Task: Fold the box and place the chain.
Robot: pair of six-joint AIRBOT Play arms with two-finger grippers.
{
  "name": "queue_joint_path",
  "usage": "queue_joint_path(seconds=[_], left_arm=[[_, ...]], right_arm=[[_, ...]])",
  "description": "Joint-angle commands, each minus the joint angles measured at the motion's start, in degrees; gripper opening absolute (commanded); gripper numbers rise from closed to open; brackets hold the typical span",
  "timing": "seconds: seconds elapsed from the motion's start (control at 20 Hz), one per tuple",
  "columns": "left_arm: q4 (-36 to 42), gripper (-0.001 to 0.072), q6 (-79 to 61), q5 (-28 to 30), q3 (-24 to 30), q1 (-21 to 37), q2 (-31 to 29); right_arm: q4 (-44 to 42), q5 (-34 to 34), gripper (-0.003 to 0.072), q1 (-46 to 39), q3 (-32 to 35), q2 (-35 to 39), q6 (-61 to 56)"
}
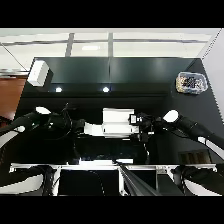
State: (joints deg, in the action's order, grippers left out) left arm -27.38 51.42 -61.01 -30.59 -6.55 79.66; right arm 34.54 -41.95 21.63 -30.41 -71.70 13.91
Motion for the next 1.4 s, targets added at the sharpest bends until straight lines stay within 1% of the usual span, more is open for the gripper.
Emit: queue_joint_path(seconds=[0.0,0.05,0.1,0.15,0.2,0.25,0.4,0.5,0.65,0.7,0.75,0.8,0.95,1.05,1.35], left_arm=[[2.8,0.0025,-7.7,-2.5,-2.7,-1.6,0.8],[2.8,0.0027,-8.1,-3.4,-3.1,-1.4,0.8],[2.8,0.0049,-8.2,-4.3,-3.6,-1.4,0.8],[2.8,0.0232,-8.2,-5.4,-4.2,-1.6,0.8],[2.7,0.0487,-8.2,-6.7,-4.8,-1.7,0.8],[2.3,0.0591,-8.2,-7.6,-5.4,-1.7,0.8],[1.8,0.0590,-6.6,-8.5,-7.0,-2.1,0.8],[-0.9,0.0590,-3.3,-8.2,-8.6,-4.6,0.8],[-9.0,0.0588,7.5,-5.0,-13.1,-10.7,0.8],[-11.5,0.0577,11.0,-3.5,-14.8,-12.9,0.7],[-15.2,0.0552,17.5,-1.8,-16.4,-15.1,0.7],[-19.6,0.0552,24.4,-0.8,-17.9,-17.1,0.7],[-28.4,0.0552,32.2,-0.5,-21.7,-21.9,0.7],[-30.1,0.0552,35.5,0.1,-22.8,-23.5,0.7],[-30.9,0.0552,45.2,4.2,-23.0,-28.0,0.7]], right_arm=[[0.0,0.0,0.0195,0.0,0.0,0.0,0.0],[0.0,0.0,0.0195,0.0,0.0,0.0,0.0],[0.0,0.0,0.0195,0.0,0.0,0.0,0.0],[0.0,0.0,0.0195,0.0,0.0,0.0,0.0],[0.0,0.0,0.0195,0.0,0.0,0.0,0.0],[0.0,0.0,0.0195,0.0,0.0,0.0,0.0],[0.0,0.0,0.0195,0.0,0.0,0.0,0.0],[0.0,0.0,0.0195,0.0,0.0,0.0,0.0],[0.0,0.0,0.0195,0.0,0.0,0.0,0.0],[0.0,0.0,0.0194,0.0,0.0,0.0,0.0],[0.0,0.0,0.0195,0.0,0.0,0.0,0.0],[0.0,0.0,0.0195,0.0,0.0,0.0,0.0],[0.0,0.0,0.0195,0.0,0.0,0.0,0.0],[0.0,0.0,0.0195,0.0,0.0,0.0,0.0],[0.0,0.0,0.0195,0.0,0.0,0.0,0.0]])
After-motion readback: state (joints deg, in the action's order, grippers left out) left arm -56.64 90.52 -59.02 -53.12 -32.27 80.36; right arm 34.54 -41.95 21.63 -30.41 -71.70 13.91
